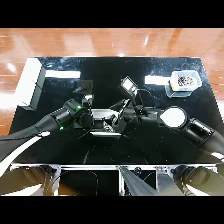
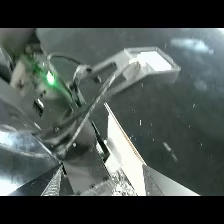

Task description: Fold the box and place the chain.

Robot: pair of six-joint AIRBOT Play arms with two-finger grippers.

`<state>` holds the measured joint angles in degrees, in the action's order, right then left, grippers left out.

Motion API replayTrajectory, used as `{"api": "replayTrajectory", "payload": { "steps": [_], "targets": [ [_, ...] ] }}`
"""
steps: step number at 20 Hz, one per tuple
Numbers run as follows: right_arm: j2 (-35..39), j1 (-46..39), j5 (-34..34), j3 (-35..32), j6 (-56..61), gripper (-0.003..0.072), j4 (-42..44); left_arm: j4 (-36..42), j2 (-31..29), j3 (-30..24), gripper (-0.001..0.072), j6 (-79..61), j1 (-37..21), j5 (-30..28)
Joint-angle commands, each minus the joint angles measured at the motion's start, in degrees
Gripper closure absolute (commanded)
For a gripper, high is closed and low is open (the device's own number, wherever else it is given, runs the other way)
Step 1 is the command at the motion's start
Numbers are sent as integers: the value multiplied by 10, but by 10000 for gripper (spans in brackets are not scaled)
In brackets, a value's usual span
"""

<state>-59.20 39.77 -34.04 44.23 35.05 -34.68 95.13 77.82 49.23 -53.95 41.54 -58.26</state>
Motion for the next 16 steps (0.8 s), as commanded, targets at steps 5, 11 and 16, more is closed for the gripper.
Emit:
{"api": "replayTrajectory", "payload": {
  "steps": [5,11,16],
  "targets": [
    [88,-140,-122,3,107,102,-115,1,0,1,686,0,0,0],
    [109,-312,-325,-21,167,103,-209,3,0,21,686,0,0,-7],
    [109,-326,-329,-62,167,102,-197,1,0,38,664,0,0,-16]
  ]
}}
